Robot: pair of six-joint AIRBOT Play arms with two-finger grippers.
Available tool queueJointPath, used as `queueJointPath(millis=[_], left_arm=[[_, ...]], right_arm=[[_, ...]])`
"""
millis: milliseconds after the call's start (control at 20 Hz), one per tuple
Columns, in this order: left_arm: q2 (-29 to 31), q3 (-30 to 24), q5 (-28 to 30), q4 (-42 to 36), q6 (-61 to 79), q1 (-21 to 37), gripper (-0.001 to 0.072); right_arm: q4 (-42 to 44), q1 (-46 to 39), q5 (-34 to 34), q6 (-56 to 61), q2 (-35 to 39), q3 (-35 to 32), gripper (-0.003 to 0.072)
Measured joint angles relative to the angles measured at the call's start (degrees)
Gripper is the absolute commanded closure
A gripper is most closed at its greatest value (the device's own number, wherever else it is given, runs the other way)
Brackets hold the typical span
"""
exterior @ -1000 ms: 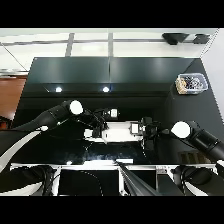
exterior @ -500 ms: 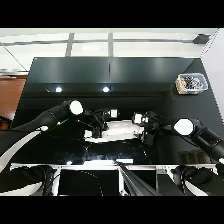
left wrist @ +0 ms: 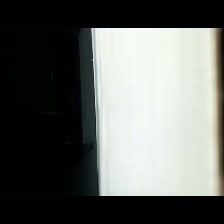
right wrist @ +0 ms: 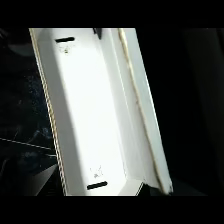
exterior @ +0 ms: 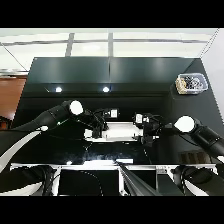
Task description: Fold the box and place the chain.
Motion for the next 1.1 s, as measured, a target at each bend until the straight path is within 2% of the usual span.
queueJointPath(millis=[350,500,750,1100], left_arm=[[0.00,0.00,-0.02,0.00,0.02,0.00,0.0682],[0.00,0.00,-0.09,0.00,0.20,-0.02,0.0683],[0.00,0.00,-0.11,0.00,0.02,-0.02,0.0683],[0.00,0.00,-0.13,-0.02,-0.04,-0.02,0.0682]], right_arm=[[3.89,-0.11,1.77,-3.02,-2.67,-0.57,0.0069],[5.42,-0.11,2.01,-3.82,-2.84,-2.89,0.0069],[8.28,-0.11,-1.31,-7.98,-2.97,-6.73,0.0069],[11.34,-0.11,-4.98,-11.23,-4.26,-7.78,0.0070]])
